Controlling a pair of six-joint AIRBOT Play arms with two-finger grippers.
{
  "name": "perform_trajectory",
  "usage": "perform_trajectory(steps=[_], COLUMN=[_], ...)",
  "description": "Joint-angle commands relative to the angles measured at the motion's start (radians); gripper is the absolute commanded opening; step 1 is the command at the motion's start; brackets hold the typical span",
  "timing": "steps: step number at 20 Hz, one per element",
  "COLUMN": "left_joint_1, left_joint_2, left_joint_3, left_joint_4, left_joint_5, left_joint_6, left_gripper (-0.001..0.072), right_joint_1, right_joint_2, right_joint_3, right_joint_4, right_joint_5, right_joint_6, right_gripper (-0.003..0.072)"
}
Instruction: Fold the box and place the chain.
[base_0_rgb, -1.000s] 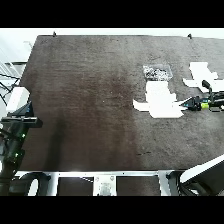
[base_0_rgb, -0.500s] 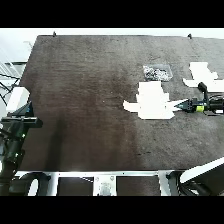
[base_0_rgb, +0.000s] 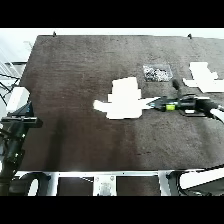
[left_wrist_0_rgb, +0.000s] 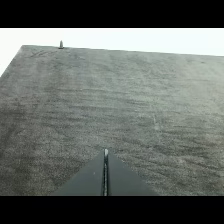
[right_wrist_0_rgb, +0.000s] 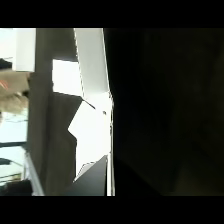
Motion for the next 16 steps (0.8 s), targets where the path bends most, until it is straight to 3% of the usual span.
perform_trajectory(steps=[1, 3, 5, 14, 15, 16], left_joint_1=[0.001, 0.001, 0.001, 0.001, 0.001, 0.001], left_joint_2=[0.000, 0.000, 0.000, 0.000, 0.000, 0.000], left_joint_3=[0.000, 0.000, 0.000, 0.001, 0.001, 0.001], left_joint_4=[0.000, 0.000, 0.000, 0.001, 0.003, 0.003], left_joint_5=[0.000, 0.000, 0.000, -0.012, -0.018, -0.027], left_joint_6=[0.000, 0.000, 0.000, 0.001, 0.002, 0.003], left_gripper=[0.0020, 0.0019, 0.0019, 0.0032, 0.0305, 0.0666], right_joint_1=[0.219, 0.285, 0.312, 0.315, 0.315, 0.316], right_joint_2=[0.030, 0.030, 0.030, 0.001, 0.001, 0.001], right_joint_3=[0.000, 0.029, 0.040, 0.070, 0.070, 0.069], right_joint_4=[0.058, 0.058, 0.056, -0.014, -0.011, -0.012], right_joint_5=[-0.274, -0.401, -0.454, -0.481, -0.481, -0.481], right_joint_6=[0.040, 0.040, 0.040, 0.029, 0.029, 0.029], right_gripper=[0.0009, 0.0008, 0.0009, 0.0009, 0.0009, 0.0009])
